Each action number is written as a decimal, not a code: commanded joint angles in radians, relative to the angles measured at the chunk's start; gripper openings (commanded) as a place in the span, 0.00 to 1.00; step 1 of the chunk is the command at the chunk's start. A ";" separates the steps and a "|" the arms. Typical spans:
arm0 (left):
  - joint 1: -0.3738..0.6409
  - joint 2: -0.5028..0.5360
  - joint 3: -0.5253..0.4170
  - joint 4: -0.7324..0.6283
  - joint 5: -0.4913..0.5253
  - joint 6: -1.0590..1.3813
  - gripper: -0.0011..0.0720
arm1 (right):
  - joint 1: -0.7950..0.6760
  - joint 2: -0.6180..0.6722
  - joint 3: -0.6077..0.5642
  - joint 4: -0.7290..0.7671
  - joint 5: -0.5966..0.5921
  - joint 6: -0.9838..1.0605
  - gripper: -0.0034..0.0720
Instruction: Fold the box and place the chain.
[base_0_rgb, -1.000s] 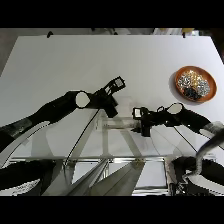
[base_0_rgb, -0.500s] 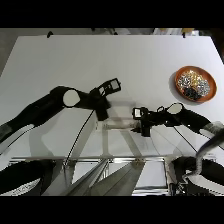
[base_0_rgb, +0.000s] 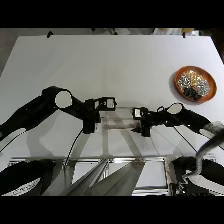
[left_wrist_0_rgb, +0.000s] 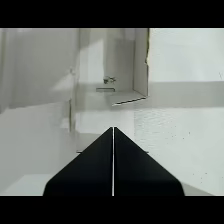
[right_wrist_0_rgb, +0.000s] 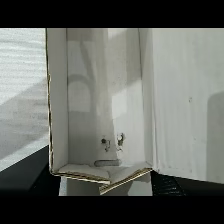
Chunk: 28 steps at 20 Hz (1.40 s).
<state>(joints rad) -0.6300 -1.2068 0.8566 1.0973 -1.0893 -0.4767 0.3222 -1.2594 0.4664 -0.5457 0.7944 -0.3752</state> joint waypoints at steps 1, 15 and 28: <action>0.023 -0.016 -0.068 -0.028 0.029 0.098 0.02 | 0.000 0.001 0.001 0.000 0.000 0.000 0.46; 0.092 -0.050 -0.161 -0.126 0.275 0.507 0.41 | 0.000 0.001 0.001 0.000 0.000 0.000 0.46; 0.011 -0.120 -0.161 -0.256 0.300 0.502 0.19 | 0.000 0.001 0.001 0.000 0.000 0.000 0.46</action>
<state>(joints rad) -0.6109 -1.3144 0.6956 0.8803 -0.8013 0.0242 0.3222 -1.2598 0.4664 -0.5453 0.7944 -0.3752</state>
